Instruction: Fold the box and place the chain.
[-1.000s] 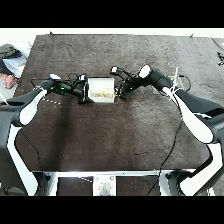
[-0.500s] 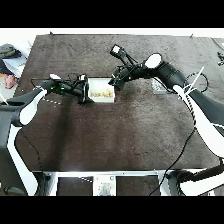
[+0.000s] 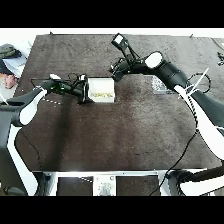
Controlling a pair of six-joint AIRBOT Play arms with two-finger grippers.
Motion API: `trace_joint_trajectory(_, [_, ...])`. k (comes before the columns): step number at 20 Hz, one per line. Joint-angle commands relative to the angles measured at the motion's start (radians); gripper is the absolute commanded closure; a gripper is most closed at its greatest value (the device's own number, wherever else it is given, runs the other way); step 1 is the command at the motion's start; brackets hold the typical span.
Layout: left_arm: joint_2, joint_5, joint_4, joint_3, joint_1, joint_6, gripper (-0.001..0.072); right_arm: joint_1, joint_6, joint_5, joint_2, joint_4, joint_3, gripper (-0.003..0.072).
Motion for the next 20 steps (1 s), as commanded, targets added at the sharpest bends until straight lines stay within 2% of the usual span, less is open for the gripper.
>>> trace_joint_trajectory(1, [0.0,0.0,0.0,0.0,0.001,0.0,0.0243,-0.023,-0.026,0.042,-0.039,0.045,0.023,0.0525])
trace_joint_trajectory(2, [0.0,0.0,0.0,0.0,0.001,0.0,0.0243,-0.039,-0.026,0.113,-0.072,0.08,0.05,0.0532])
trace_joint_trajectory(3, [0.0,0.0,0.0,0.0,0.001,0.0,0.0243,-0.059,-0.031,0.179,-0.113,0.136,0.087,0.0579])
trace_joint_trajectory(4, [0.0,0.0,0.0,0.0,0.001,0.0,0.0243,-0.076,-0.048,0.206,-0.146,0.196,0.119,0.0639])
trace_joint_trajectory(5, [0.0,0.0,0.0,0.0,0.001,0.0,0.0242,-0.092,-0.048,0.208,-0.174,0.242,0.146,0.064])
trace_joint_trajectory(6, [0.0,0.0,0.0,0.0,0.001,0.0,0.0243,-0.104,-0.048,0.208,-0.189,0.257,0.169,0.0695])
trace_joint_trajectory(8, [0.0,0.0,0.0,0.0,0.001,0.0,0.0243,-0.124,-0.046,0.24,-0.214,0.258,0.205,0.0696])
trace_joint_trajectory(11, [0.0,0.0,0.0,0.0,0.001,0.0,0.0242,-0.139,-0.019,0.352,-0.267,0.255,0.247,0.0696])
trace_joint_trajectory(18, [0.0,0.0,0.0,0.0,0.001,0.0,0.0243,-0.138,-0.022,0.459,-0.304,0.228,0.246,0.0693])
trace_joint_trajectory(20, [0.0,0.0,0.0,0.0,0.001,0.0,0.0243,-0.133,-0.049,0.509,-0.304,0.232,0.248,0.0662])
